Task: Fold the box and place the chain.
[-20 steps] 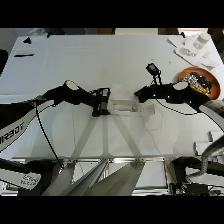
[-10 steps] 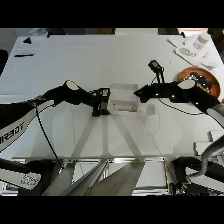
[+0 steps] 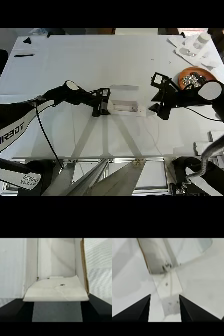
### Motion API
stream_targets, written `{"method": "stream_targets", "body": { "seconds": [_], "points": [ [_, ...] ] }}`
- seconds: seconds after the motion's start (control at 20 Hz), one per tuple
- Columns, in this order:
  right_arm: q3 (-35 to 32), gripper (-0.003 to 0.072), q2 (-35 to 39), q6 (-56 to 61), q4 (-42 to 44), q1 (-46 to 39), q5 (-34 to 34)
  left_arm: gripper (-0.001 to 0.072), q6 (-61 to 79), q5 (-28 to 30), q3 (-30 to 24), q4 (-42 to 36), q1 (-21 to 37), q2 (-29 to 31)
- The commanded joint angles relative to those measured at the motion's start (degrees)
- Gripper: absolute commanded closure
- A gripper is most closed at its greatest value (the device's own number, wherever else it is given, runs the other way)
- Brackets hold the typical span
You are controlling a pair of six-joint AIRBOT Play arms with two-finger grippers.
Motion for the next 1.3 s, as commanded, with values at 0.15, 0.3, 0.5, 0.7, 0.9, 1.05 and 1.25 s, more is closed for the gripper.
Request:
{"method": "stream_targets", "body": {
  "seconds": [0.15,0.3,0.5,0.7,0.9,1.05,1.25],
  "points": [
    [-0.07,0.0284,-7.21,-19.39,1.31,0.07,-2.14,0.0504,-0.02,0.0,0.04,0.02,-0.04,0.0],
    [-0.07,0.0321,-13.64,-26.47,9.29,0.07,-5.33,0.0504,0.0,0.0,0.04,0.02,-0.04,0.0],
    [-0.07,0.0331,-21.33,-33.22,13.44,2.6,-9.81,0.0504,0.0,0.0,0.04,0.02,-0.04,0.0],
    [-0.07,0.0426,-24.55,-33.18,13.51,5.09,-12.79,0.0504,0.0,0.0,0.04,0.02,-0.04,0.0],
    [-0.07,0.049,-24.57,-33.16,15.21,5.53,-14.12,0.0504,0.0,-0.02,0.04,0.02,-0.04,0.0],
    [-0.07,0.0572,-24.57,-33.14,17.81,5.53,-14.12,0.0504,0.0,0.0,0.04,0.02,-0.04,0.0],
    [-0.07,0.0368,-24.57,-33.05,20.35,5.53,-13.99,0.0504,0.0,0.0,0.04,0.02,-0.04,0.0]
  ]
}}
